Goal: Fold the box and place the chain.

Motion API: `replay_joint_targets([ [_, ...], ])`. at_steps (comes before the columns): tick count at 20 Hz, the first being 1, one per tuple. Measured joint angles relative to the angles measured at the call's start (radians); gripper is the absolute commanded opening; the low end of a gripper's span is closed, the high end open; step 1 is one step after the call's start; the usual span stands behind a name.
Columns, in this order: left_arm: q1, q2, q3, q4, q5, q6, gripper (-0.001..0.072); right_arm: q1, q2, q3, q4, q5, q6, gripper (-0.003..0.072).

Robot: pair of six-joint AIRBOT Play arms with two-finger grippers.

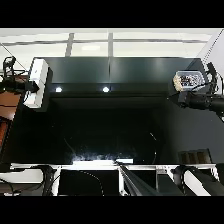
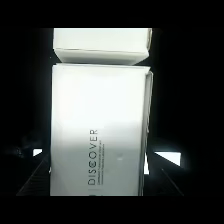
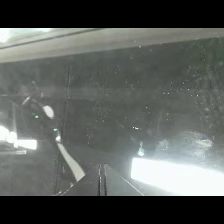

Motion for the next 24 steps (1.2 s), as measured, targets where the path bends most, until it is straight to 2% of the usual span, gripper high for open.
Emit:
replay_joint_targets([
  [4,-0.004,0.079,0.085,0.056,-0.146,-0.061,0.0720,0.000,0.000,0.000,0.002,0.017,0.003,0.0045],
  [5,-0.006,0.114,0.102,0.058,-0.174,-0.071,0.0656,0.000,0.001,0.001,0.003,0.026,0.003,0.0044],
  [6,-0.009,0.157,0.115,0.057,-0.205,-0.084,0.0437,0.000,0.006,0.002,0.002,0.043,0.002,0.0044],
  [7,-0.012,0.199,0.122,0.054,-0.235,-0.103,0.0348,0.000,0.019,0.002,-0.004,0.063,-0.005,0.0044],
  [8,-0.015,0.248,0.123,0.047,-0.269,-0.126,0.0331,-0.001,0.041,-0.001,-0.019,0.078,-0.009,0.0044],
  [9,-0.020,0.301,0.109,0.037,-0.289,-0.150,0.0159,-0.001,0.074,-0.008,-0.044,0.082,-0.010,0.0044],
  [10,-0.028,0.357,0.080,0.032,-0.306,-0.174,0.0027,-0.001,0.116,-0.021,-0.078,0.071,-0.007,0.0044],
  [12,-0.062,0.511,-0.045,0.009,-0.283,-0.217,0.0027,-0.002,0.223,-0.072,-0.171,0.009,0.012,0.0045],
  [14,-0.124,0.686,-0.227,-0.023,-0.225,-0.244,0.0026,-0.002,0.315,-0.140,-0.241,-0.064,0.026,0.0045],
  [16,-0.205,0.851,-0.406,-0.013,-0.191,-0.257,0.0027,-0.002,0.374,-0.204,-0.291,-0.132,0.034,0.0043],
  [18,-0.284,0.978,-0.530,0.035,-0.180,-0.267,0.0028,-0.002,0.403,-0.239,-0.321,-0.177,0.037,0.0042],
  [21,-0.357,1.095,-0.619,0.082,-0.169,-0.275,0.0029,-0.002,0.425,-0.264,-0.341,-0.211,0.041,0.0043],
  [24,-0.386,1.146,-0.652,0.096,-0.167,-0.280,0.0029,-0.002,0.432,-0.273,-0.350,-0.223,0.041,0.0043],
])
